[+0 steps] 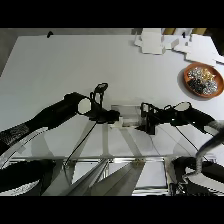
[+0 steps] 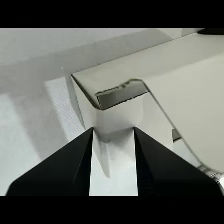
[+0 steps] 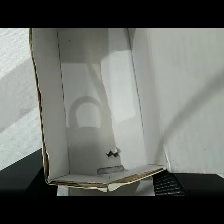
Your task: Fold the box and place the chain.
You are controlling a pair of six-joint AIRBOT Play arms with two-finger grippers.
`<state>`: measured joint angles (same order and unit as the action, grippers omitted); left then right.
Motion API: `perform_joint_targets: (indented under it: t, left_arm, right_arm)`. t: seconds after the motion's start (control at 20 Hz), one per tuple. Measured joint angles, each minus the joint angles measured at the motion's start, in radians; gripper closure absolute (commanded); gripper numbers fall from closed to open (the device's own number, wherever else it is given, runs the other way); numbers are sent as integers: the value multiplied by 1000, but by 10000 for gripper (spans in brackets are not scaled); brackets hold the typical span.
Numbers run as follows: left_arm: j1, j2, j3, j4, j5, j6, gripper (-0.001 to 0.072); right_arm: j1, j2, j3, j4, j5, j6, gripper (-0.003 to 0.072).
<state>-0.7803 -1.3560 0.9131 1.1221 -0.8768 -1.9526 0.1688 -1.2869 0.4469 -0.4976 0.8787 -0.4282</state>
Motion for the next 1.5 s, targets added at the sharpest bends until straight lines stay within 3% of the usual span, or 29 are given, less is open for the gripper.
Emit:
perform_joint_targets:
  t: [0.8,1.05,1.5]
  left_arm:
    - [-24,-63,59,68,-88,-161,433]
    - [-27,-65,75,68,-73,-195,433]
    - [-72,-162,225,140,-214,-250,433]
  right_arm:
    - [0,0,0,3,0,5,277]
    - [0,0,0,2,0,2,277]
    - [0,0,0,-3,0,-3,277]
